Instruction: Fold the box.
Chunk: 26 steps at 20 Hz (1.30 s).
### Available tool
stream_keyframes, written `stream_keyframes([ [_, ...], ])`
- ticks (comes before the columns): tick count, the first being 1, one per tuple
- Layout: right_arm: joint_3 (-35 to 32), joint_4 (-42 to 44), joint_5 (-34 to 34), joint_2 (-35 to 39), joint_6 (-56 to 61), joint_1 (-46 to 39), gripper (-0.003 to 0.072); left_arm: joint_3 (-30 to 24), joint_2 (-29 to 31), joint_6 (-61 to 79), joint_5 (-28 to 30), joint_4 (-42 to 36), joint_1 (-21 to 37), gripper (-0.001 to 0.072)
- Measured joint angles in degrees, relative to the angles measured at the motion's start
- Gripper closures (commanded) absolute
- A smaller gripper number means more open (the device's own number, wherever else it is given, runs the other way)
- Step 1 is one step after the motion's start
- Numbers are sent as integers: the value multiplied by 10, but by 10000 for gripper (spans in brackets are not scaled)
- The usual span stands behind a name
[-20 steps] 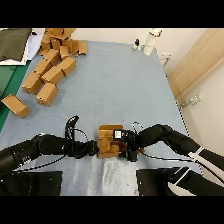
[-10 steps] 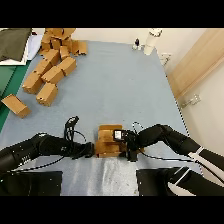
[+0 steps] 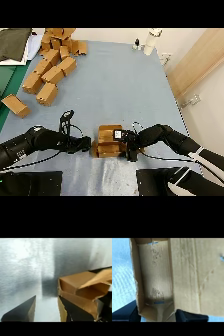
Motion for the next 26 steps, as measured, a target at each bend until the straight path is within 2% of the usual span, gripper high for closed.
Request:
stream_keyframes([
  [2, 0, 0, 0, 0, 0, 0, 180, 5, 3, 31, -1, -33, 0, 256],
  [3, 0, 0, 0, 0, 0, 0, 180, 7, 4, 43, -3, -46, 0, 231],
  [4, 0, 0, 0, 0, 0, 0, 180, 9, 5, 51, -3, -56, 0, 166],
  [5, 0, 0, 0, 0, 0, 0, 180, 9, 5, 57, -5, -66, 1, 158],
  [11, 0, 0, 0, 0, 0, 0, 180, 12, 0, 72, 16, -97, -26, 158],
  [15, 0, 0, 0, 0, 0, 0, 180, 26, -40, 31, 42, -94, -64, 160],
  [17, 0, 0, 0, 0, 0, 0, 180, 43, -69, -12, 47, -73, -83, 160],
  [21, 0, 0, 0, 0, 0, 0, 180, 97, -119, -132, 44, 17, -110, 161],
  [26, 0, 0, 0, 0, 0, 0, 180, 172, -168, -260, -38, 155, -135, 188],
])
